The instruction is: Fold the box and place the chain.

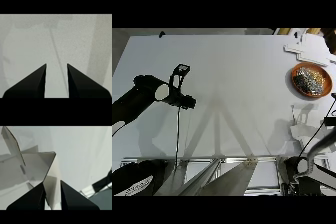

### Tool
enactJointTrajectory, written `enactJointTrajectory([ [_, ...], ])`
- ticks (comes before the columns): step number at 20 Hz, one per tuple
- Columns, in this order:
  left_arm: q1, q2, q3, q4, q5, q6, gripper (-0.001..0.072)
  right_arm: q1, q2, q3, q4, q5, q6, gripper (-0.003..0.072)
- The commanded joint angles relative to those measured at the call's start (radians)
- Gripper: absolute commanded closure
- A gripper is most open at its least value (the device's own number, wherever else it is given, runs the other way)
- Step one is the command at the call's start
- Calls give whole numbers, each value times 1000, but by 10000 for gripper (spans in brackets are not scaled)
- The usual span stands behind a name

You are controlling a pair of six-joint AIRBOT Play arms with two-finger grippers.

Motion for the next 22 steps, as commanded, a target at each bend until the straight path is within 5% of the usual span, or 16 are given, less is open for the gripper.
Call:
enactJointTrajectory([
  [1, 1, 1, 0, 0, 0, 0, 417, 0, -48, 0, 1, 10, 31, 512],
  [4, 1, 1, 0, 0, 0, 0, 417, 0, -55, 0, 10, 47, 21, 664],
  [8, 1, 1, 0, 0, 0, 0, 417, 81, 48, 1, 74, 86, -1, 669],
  [14, 1, 1, 0, 0, 0, 0, 417, 292, 335, -12, 536, -35, -100, 670],
  [18, 1, 1, 0, 0, 0, 0, 417, 407, 478, -146, 772, -174, -140, 670],
  [22, 1, 1, 0, 0, 8, 0, 417, 523, 561, -306, 840, -282, -161, 670],
])
